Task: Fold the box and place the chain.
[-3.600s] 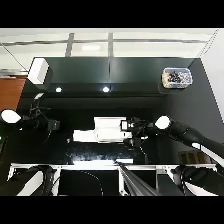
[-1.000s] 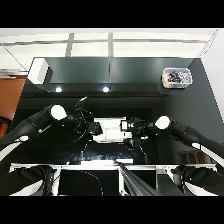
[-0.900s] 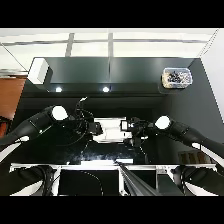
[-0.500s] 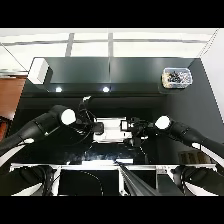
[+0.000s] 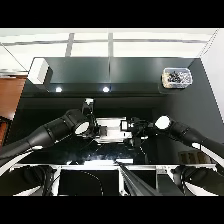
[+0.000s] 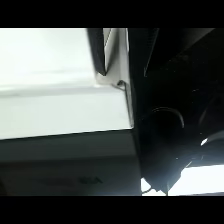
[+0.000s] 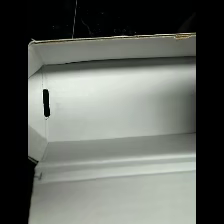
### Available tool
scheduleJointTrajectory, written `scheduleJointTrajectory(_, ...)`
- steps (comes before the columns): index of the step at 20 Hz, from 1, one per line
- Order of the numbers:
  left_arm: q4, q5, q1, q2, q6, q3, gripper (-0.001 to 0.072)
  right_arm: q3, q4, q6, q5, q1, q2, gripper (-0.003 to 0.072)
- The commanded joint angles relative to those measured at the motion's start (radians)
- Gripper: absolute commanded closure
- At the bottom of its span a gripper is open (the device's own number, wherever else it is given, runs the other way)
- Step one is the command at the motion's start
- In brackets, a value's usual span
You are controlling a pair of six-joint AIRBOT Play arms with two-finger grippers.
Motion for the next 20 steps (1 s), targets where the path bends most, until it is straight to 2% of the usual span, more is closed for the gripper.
scheduleJointTrajectory(1, 0.026, -0.025, -0.01, -0.018, -0.058, 0.026, 0.0422, 0.0, 0.0, 0.0, 0.0, 0.001, -0.001, 0.021)
scheduleJointTrajectory(8, -0.025, -0.013, -0.01, -0.087, -0.076, 0.026, 0.0419, 0.0, 0.0, 0.0, 0.0, 0.001, -0.001, 0.021)
scheduleJointTrajectory(20, -0.024, 0.032, -0.009, -0.104, -0.076, 0.026, 0.0427, 0.0, 0.0, 0.0, 0.0, 0.001, -0.001, 0.021)
